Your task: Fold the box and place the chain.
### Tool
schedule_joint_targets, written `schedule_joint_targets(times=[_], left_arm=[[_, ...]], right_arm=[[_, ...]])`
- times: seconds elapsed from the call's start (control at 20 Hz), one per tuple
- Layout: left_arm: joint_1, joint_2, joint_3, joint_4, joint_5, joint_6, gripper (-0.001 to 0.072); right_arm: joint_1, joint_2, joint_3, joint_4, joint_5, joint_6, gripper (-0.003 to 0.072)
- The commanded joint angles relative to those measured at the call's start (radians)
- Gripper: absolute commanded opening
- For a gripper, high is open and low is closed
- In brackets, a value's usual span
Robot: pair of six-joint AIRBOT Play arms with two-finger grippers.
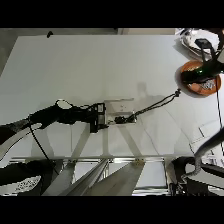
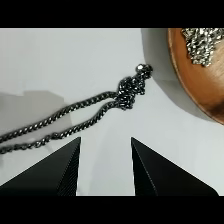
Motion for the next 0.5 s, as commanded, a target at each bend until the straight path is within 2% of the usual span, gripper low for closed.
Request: schedule_joint_targets(times=[0.0, 0.2, 0.45], left_arm=[[0.000, 0.001, 0.000, 0.000, 0.000, 0.000, 0.0208], [0.000, 0.001, 0.000, 0.000, 0.000, 0.000, 0.0208], [0.000, 0.001, 0.000, 0.000, 0.000, 0.000, 0.0208]], right_arm=[[0.004, -0.129, 0.000, -0.035, -0.050, 0.052, 0.0349], [0.003, -0.252, 0.000, -0.047, -0.093, 0.083, 0.0348], [0.003, -0.312, 0.000, -0.072, -0.099, 0.098, 0.0342]])
